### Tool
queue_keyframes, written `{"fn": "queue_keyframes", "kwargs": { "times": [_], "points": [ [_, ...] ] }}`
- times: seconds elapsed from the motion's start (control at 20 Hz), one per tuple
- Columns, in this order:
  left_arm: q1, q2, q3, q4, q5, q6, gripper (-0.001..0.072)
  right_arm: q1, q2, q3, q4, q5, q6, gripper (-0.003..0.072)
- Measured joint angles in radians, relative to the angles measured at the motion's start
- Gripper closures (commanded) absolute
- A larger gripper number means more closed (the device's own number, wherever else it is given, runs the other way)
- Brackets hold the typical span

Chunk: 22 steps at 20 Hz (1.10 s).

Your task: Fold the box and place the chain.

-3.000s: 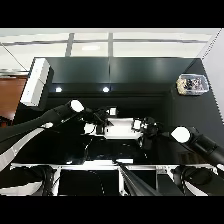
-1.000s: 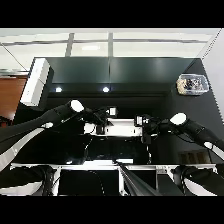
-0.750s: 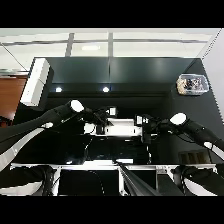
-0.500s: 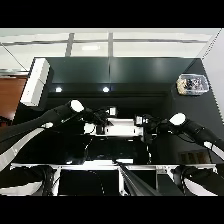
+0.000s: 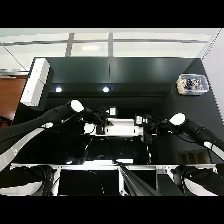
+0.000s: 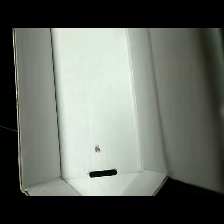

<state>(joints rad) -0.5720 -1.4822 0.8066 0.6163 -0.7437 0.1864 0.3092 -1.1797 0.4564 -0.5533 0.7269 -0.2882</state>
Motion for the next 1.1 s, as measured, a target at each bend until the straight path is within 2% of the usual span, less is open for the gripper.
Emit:
{"fn": "queue_keyframes", "kwargs": {
  "times": [0.35,0.4,0.45,0.5,0.75,0.8,0.85,0.95,1.0,1.1],
  "points": [
    [0.000,0.000,0.000,0.000,0.000,0.000,0.0680,0.021,-0.003,0.001,-0.016,-0.023,0.023,-0.0018],
    [0.000,0.000,0.000,0.000,0.000,0.000,0.0680,0.022,-0.003,0.001,-0.018,-0.025,0.024,0.0086],
    [0.000,0.000,0.000,0.000,0.000,0.000,0.0680,0.023,-0.003,0.001,-0.020,-0.025,0.024,0.0257],
    [0.000,0.000,0.000,0.000,0.000,0.002,0.0680,0.023,-0.003,0.001,-0.023,-0.024,0.026,0.0283],
    [0.001,0.002,0.005,0.005,-0.008,-0.016,0.0675,0.024,-0.003,0.001,-0.026,-0.029,0.026,0.0283],
    [0.005,0.005,0.010,0.009,-0.024,-0.031,0.0607,0.025,-0.004,0.001,-0.026,-0.030,0.023,0.0283],
    [0.011,0.011,0.016,0.014,-0.051,-0.045,0.0430,0.025,-0.004,0.001,-0.026,-0.029,0.023,0.0283],
    [0.028,0.039,0.025,0.023,-0.109,-0.084,0.0251,0.025,-0.004,0.001,-0.026,-0.036,0.028,0.0283],
    [0.041,0.063,0.028,0.037,-0.133,-0.116,0.0209,0.025,-0.004,0.001,-0.026,-0.036,0.028,0.0283],
    [0.071,0.121,0.031,0.093,-0.177,-0.211,0.0205,0.025,-0.004,0.001,-0.026,-0.035,0.028,0.0283]
  ]
}}
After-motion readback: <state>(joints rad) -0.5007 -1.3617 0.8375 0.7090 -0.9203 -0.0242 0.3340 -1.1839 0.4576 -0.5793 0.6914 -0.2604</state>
